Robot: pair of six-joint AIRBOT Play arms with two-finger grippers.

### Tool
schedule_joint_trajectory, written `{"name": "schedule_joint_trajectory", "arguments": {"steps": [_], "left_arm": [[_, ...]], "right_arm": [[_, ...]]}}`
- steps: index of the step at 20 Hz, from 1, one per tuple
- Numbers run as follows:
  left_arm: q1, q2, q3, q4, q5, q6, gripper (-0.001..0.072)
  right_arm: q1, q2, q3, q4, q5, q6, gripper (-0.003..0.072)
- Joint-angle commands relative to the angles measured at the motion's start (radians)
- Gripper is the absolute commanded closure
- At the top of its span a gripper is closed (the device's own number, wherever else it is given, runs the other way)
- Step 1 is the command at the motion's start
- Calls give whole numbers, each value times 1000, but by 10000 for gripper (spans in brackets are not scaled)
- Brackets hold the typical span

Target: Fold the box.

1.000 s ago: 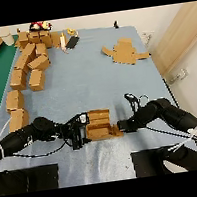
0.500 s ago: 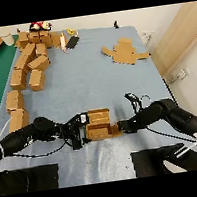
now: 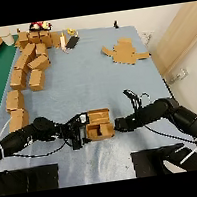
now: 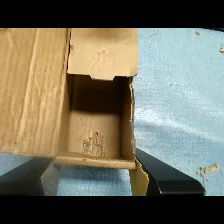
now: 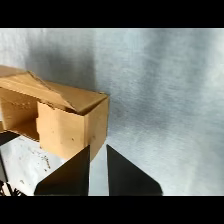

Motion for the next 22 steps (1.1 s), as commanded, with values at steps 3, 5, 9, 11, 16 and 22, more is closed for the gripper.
{"name": "schedule_joint_trajectory", "arguments": {"steps": [3, 5, 9, 11, 16, 22], "left_arm": [[1, 0, 0, 0, 0, 0, 186], [1, 0, 0, 0, 0, 0, 186], [1, 0, 0, 0, 0, 0, 186], [1, 0, 0, 0, 0, 0, 186], [1, 0, 0, 0, 0, 0, 186], [1, 0, 0, 0, 0, 0, 186]], "right_arm": [[0, 2, 26, 19, 14, -6, 517], [0, 2, 25, 19, 19, -6, 407], [0, -29, 25, 11, 27, -6, 320], [7, -64, 25, 11, 29, -6, 320], [112, -129, 45, -13, 53, 9, 321], [321, -216, 183, -406, -4, 391, 321]]}}
